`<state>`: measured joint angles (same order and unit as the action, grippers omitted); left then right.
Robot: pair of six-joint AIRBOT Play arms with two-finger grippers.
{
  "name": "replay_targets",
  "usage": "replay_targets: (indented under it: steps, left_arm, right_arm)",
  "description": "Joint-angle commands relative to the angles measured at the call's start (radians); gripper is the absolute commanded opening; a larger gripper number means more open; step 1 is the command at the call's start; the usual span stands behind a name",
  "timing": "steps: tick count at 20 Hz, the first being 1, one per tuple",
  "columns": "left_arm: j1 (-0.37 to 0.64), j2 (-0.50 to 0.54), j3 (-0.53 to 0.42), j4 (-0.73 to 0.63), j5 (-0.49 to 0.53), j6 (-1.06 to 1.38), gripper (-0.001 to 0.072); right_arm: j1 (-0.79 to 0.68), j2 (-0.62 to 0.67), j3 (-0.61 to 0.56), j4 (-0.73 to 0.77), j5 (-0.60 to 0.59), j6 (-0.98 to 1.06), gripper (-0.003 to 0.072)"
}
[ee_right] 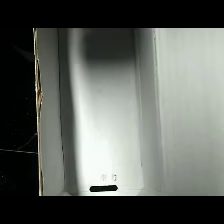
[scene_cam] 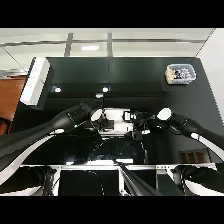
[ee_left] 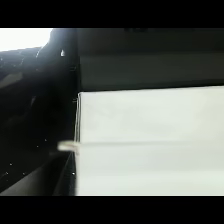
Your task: Fold the box and place the chain.
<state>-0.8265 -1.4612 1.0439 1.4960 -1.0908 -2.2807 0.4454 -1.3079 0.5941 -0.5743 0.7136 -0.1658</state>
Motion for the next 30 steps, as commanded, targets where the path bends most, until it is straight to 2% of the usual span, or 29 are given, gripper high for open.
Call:
replay_targets:
  steps: [1, 8, 10, 12, 13, 16, 30]
  left_arm:
    - [0.008, 0.000, 0.002, 0.039, -0.032, -0.006, 0.0396]
    - [0.019, -0.023, 0.005, 0.010, -0.003, -0.030, 0.0393]
    - [0.019, -0.023, 0.006, 0.010, -0.006, -0.030, 0.0336]
    - [0.018, -0.023, 0.007, 0.010, -0.006, -0.030, 0.0316]
    - [0.019, -0.023, 0.007, 0.010, -0.007, -0.030, 0.0202]
    - [0.018, -0.023, 0.008, 0.010, -0.006, -0.031, 0.0024]
    - [0.019, -0.024, 0.008, 0.010, -0.013, -0.031, 0.0026]
  right_arm:
    - [0.000, 0.000, 0.001, -0.001, 0.001, 0.000, 0.0058]
    - [0.000, 0.000, 0.001, -0.002, 0.001, 0.001, 0.0058]
    - [0.000, 0.000, 0.001, -0.002, 0.001, 0.001, 0.0057]
    - [0.000, 0.000, 0.001, -0.002, 0.001, 0.001, 0.0057]
    - [0.000, 0.000, 0.001, -0.002, 0.001, 0.001, 0.0057]
    - [0.000, 0.000, 0.001, -0.002, 0.001, 0.001, 0.0058]
    - [0.000, 0.000, 0.001, -0.002, 0.001, 0.001, 0.0058]
